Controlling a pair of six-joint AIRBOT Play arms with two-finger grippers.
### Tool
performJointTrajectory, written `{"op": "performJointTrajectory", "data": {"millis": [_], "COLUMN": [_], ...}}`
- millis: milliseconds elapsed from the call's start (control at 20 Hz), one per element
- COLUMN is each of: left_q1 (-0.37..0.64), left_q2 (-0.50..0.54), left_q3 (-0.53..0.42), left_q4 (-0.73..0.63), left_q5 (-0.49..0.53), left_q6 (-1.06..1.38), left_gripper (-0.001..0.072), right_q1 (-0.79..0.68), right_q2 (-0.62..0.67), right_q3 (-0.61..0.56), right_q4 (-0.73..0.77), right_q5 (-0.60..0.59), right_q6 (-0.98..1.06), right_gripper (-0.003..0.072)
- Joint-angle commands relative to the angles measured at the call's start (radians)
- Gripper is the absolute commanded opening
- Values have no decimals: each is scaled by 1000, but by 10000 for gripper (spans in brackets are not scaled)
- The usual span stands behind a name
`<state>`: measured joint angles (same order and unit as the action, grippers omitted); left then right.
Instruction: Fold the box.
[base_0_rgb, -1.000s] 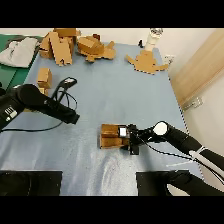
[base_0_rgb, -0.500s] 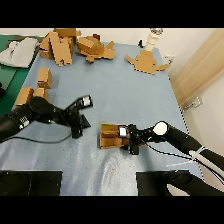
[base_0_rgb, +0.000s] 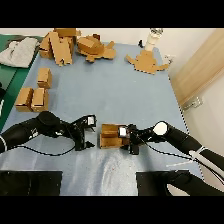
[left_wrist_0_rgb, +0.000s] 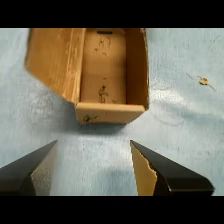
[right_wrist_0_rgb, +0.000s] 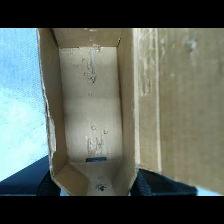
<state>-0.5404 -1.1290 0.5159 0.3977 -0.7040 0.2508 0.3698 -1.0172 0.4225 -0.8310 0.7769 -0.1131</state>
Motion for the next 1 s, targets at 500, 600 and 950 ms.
{"op": "performJointTrajectory", "data": {"millis": [500,600,950], "left_q1": [-144,-154,-185], "left_q2": [-44,-64,-90], "left_q3": [-6,-4,2], "left_q4": [-60,-61,-212], "left_q5": [151,156,188], "left_q6": [22,28,145], "left_gripper": [698,697,698], "right_q1": [0,0,0], "right_q2": [0,0,0], "right_q3": [0,0,0], "right_q4": [1,1,1], "right_q5": [0,0,-1], "right_q6": [0,0,0], "right_gripper": [518,518,517]}}
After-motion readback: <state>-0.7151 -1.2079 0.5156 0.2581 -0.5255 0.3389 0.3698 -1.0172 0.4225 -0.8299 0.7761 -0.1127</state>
